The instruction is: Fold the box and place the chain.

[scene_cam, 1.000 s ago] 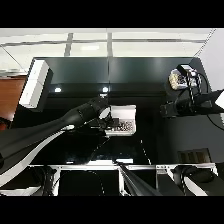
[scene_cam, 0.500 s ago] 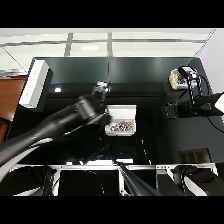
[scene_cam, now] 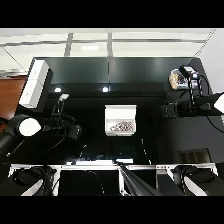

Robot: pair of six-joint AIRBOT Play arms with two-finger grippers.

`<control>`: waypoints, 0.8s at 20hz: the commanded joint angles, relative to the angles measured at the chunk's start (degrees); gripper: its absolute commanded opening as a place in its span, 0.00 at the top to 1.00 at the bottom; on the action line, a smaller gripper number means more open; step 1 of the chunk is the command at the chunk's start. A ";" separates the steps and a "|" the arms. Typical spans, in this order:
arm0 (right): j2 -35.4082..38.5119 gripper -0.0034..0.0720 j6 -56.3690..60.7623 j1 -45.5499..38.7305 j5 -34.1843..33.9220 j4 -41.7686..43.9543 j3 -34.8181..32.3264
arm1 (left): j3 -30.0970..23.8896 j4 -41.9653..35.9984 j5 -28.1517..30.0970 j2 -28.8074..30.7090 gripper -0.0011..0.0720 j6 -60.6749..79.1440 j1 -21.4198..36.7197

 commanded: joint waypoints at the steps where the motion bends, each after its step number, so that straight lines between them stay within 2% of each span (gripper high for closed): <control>1: 0.00 0.69 1.09 0.00 -0.15 0.00 -0.04 | -8.37 -25.27 3.61 -0.13 0.06 53.11 3.80; 2: 0.02 0.69 1.44 0.00 -0.15 0.00 -0.04 | -8.37 -24.26 6.95 -1.29 0.01 55.60 2.10; 5: 0.00 0.69 1.84 0.00 -0.09 0.00 -0.04 | -7.82 -22.60 17.18 -5.46 0.01 69.16 -4.15; 6: 0.00 0.69 1.86 0.00 -0.09 0.02 -0.04 | -6.80 -21.64 18.03 -7.32 0.01 70.34 -5.42; 7: 0.00 0.69 2.05 0.02 -0.09 0.15 -0.04 | -5.11 -21.70 16.28 -9.97 0.01 71.17 -5.55; 9: 0.00 0.69 2.51 0.02 -0.11 0.24 -0.04 | -0.57 -21.05 8.07 -16.24 0.01 74.79 -4.94; 10: 0.00 0.69 2.54 0.02 -0.11 0.24 -0.04 | 1.62 -21.31 5.92 -19.26 0.01 76.39 -4.44; 13: 0.00 0.69 2.69 0.02 -0.09 0.26 -0.04 | 6.29 -22.49 8.61 -26.01 0.01 76.39 -4.04; 16: 0.00 0.69 2.69 0.02 -0.07 0.26 -0.04 | 8.74 -25.11 8.63 -31.04 0.01 79.01 -4.11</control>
